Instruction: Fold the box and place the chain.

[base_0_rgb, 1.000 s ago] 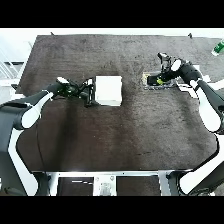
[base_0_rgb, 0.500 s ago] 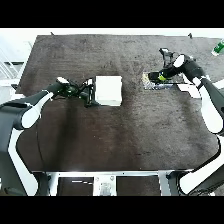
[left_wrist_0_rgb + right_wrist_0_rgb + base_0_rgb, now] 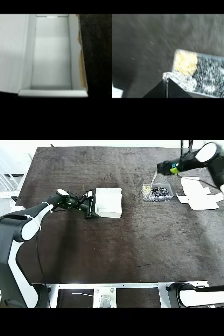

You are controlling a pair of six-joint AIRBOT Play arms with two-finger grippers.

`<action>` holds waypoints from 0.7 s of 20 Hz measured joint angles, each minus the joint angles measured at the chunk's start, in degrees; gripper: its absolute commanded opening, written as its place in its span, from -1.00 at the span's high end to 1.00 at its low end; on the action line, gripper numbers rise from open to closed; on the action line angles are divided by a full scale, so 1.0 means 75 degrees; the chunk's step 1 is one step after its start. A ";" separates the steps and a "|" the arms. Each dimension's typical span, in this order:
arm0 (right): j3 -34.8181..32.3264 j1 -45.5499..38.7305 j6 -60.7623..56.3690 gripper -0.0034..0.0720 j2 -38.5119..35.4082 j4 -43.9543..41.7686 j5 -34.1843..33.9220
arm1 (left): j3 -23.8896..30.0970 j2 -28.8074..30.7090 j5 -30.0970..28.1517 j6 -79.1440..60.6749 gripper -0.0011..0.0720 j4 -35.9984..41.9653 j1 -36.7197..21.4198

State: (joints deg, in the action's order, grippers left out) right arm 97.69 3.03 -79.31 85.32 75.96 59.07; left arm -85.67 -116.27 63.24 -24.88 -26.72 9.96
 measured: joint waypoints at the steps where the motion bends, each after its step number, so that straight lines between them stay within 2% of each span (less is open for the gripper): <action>1: 0.0003 0.0105 0.0061 0.88 -0.0277 -0.0020 0.0009 | 0.0000 0.0000 0.0000 0.0000 -0.31 -0.0003 0.0000; 7: 0.0003 0.1099 0.0440 0.88 -0.1501 -0.0064 0.0041 | 0.0000 0.0000 0.0000 0.0003 -0.31 -0.0003 0.0000; 14: 0.0003 0.2722 0.0702 0.88 -0.1807 -0.0076 0.0073 | 0.0000 0.0000 0.0000 0.0003 -0.31 -0.0003 0.0000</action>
State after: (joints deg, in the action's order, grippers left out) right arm 97.71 23.44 -74.04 71.77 75.40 59.61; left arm -85.67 -116.27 63.24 -24.86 -26.74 9.96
